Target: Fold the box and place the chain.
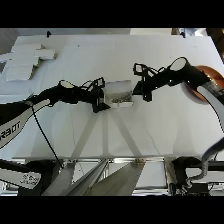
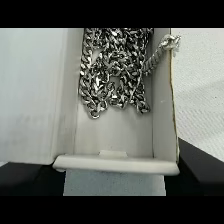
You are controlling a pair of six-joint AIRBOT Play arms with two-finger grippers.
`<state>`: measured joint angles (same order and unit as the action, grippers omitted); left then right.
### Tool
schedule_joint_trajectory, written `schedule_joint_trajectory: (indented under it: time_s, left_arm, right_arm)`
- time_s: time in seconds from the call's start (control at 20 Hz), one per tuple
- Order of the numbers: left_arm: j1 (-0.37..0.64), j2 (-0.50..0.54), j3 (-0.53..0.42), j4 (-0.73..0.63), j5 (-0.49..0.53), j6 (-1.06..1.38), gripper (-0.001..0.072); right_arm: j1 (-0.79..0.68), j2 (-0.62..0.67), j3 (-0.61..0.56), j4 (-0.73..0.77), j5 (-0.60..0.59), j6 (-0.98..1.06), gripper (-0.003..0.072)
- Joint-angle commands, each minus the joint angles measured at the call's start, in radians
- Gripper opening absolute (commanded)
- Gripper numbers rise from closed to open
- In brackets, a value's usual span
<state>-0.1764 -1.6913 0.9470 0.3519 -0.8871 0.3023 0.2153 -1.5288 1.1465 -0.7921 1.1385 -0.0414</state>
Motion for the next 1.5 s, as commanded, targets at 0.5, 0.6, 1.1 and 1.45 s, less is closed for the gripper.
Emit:
schedule_joint_trajectory:
  time_s: [0.5, 0.6, 1.1, 1.45]
  left_arm:
    - [0.000, 0.001, 0.001, 0.000, 0.000, 0.000, 0.0479]
    - [0.000, 0.001, 0.001, 0.001, 0.000, 0.000, 0.0479]
    - [0.000, 0.001, 0.001, 0.000, 0.000, 0.000, 0.0479]
    - [0.000, 0.001, 0.001, 0.000, 0.000, 0.000, 0.0479]
  right_arm:
    - [0.158, -0.031, 0.000, 0.043, -0.108, 0.122, 0.0380]
    - [0.137, 0.000, 0.000, 0.051, -0.106, 0.122, 0.0380]
    - [-0.280, -0.008, 0.000, 0.190, 0.071, -0.148, 0.0380]
    - [-0.230, -0.210, 0.000, 0.206, 0.051, -0.316, 0.0380]
